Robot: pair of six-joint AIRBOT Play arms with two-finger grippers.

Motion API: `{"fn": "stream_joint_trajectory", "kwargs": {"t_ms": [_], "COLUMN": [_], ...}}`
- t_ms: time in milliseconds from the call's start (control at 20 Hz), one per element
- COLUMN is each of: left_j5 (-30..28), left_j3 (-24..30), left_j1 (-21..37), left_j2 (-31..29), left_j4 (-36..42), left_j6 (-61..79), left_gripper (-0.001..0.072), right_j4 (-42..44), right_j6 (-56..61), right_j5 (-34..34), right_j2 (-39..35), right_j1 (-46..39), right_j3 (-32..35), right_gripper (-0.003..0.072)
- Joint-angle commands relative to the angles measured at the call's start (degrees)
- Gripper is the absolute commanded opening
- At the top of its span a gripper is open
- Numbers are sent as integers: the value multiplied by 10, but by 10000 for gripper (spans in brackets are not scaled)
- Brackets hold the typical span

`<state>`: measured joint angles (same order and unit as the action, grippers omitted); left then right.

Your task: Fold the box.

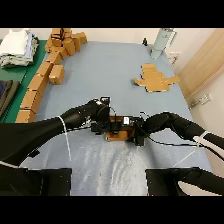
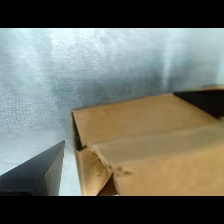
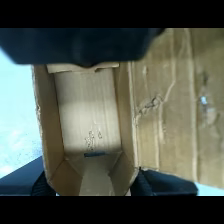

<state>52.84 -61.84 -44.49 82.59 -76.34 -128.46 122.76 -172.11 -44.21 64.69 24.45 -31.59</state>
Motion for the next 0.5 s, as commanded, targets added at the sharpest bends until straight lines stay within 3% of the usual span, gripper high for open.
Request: {"fn": "stream_joint_trajectory", "kwargs": {"t_ms": [0,300,350,400,450], "left_j5": [31,31,31,31,31], "left_j3": [-23,-23,-23,-23,-23], "left_j1": [-1,-2,-2,-2,-2], "left_j2": [24,33,35,36,38], "left_j4": [-16,-16,-16,-16,-12], "left_j6": [-21,-38,-45,-43,-43], "left_gripper": [526,524,469,322,288], "right_j4": [0,0,0,0,0], "right_j6": [0,0,0,0,0], "right_j5": [0,0,0,0,0], "right_j2": [0,0,0,0,0], "right_j1": [0,0,0,0,0], "right_j3": [0,0,0,0,0], "right_gripper": [581,581,581,582,581]}}
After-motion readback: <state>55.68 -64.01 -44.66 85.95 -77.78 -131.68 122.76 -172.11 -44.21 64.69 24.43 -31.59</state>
